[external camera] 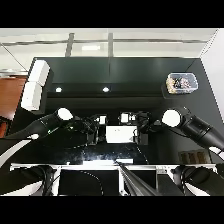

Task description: Fold the box and place the chain.

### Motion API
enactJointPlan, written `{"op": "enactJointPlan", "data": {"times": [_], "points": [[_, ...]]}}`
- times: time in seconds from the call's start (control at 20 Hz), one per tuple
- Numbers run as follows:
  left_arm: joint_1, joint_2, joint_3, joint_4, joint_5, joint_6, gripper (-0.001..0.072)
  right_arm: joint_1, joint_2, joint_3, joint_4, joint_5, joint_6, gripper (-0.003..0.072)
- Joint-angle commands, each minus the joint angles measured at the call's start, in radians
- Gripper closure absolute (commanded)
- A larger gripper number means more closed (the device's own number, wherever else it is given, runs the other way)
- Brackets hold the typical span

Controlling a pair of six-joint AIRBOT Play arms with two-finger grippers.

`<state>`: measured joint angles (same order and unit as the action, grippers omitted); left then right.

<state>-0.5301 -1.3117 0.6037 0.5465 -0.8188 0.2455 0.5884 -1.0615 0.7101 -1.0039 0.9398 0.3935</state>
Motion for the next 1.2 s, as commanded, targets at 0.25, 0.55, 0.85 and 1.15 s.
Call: {"op": "enactJointPlan", "data": {"times": [0.25,0.55,0.85,1.15], "points": [[0.000,-0.001,0.000,0.000,0.000,0.000,0.0256,0.000,0.003,0.002,0.000,-0.047,0.021,0.0005],[0.000,-0.001,0.000,0.000,0.000,0.000,0.0257,0.000,0.005,0.034,-0.003,-0.052,0.022,0.0005],[0.000,-0.001,0.000,0.000,0.000,0.000,0.0257,0.000,0.005,0.037,-0.003,-0.083,0.040,0.0005],[0.000,-0.001,0.000,0.000,0.000,0.000,0.0257,0.000,0.005,0.037,-0.002,-0.075,0.040,0.0005]]}}
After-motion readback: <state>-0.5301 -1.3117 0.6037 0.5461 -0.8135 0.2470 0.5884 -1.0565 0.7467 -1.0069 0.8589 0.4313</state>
